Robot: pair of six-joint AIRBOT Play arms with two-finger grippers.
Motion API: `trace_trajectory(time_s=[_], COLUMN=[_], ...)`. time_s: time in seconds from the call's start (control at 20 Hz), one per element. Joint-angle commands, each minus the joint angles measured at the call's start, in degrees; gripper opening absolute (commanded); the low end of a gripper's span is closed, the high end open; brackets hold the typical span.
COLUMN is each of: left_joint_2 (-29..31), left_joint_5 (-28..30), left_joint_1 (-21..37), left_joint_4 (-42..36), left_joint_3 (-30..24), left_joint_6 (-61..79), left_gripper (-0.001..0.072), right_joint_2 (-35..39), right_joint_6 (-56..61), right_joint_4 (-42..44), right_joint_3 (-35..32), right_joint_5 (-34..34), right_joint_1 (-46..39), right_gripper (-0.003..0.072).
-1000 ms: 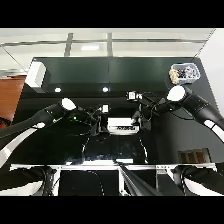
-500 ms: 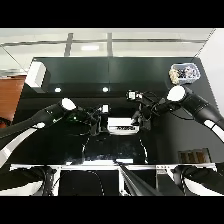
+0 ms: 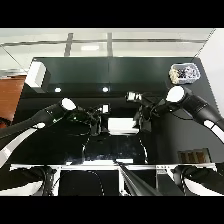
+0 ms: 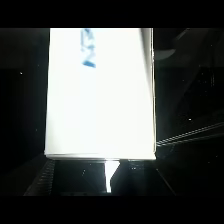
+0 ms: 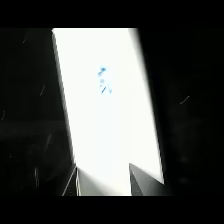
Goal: Fold the box and place the chain.
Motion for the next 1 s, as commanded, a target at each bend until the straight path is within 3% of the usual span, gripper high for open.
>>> trace_trajectory(time_s=[0.0,0.85,0.95], left_joint_2=[0.0,0.0,0.0], left_joint_5=[0.0,0.0,0.0], left_joint_1=[0.0,0.0,0.0], left_joint_4=[0.1,0.1,0.1], left_joint_3=[0.0,0.0,0.0], left_joint_6=[0.1,0.1,0.1], left_gripper=[0.0339,0.0339,0.0339], right_joint_2=[0.1,2.8,3.4], right_joint_6=[-0.1,-0.3,5.9], right_joint_4=[0.0,-0.3,0.8], right_joint_3=[0.0,0.1,0.5], right_joint_5=[-1.6,-0.8,-0.1], right_joint_1=[0.0,0.0,-0.1], right_gripper=[0.0377,0.0378,0.0374])
